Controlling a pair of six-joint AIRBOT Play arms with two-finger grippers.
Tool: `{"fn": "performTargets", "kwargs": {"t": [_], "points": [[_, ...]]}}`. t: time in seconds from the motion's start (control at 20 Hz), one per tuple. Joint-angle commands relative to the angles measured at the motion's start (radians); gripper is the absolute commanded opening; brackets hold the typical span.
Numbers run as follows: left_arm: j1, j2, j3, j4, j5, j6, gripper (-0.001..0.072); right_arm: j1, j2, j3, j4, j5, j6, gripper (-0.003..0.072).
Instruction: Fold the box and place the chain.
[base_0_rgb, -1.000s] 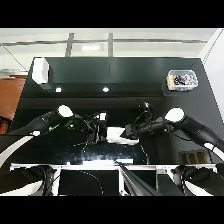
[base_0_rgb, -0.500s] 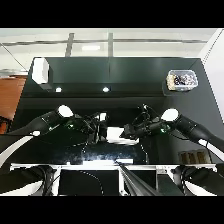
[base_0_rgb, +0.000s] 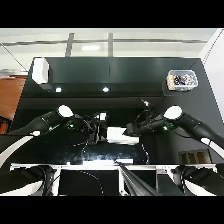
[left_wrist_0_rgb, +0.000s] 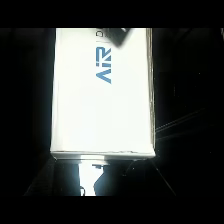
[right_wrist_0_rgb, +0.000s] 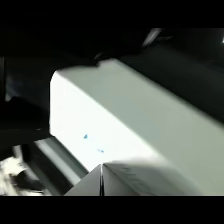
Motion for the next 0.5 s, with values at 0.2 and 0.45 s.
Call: {"fn": "performTargets", "kwargs": {"t": [0.2, 0.45], "points": [[0.005, 0.071, 0.001, 0.091, 0.0, -0.076, 0.0713, -0.298, 0.203, 0.075, -0.021, 0.184, -0.042, 0.0028], [0.05, 0.229, 0.001, 0.277, -0.087, -0.319, 0.0714, -0.463, 0.246, 0.074, -0.062, 0.219, -0.073, 0.0028]]}}
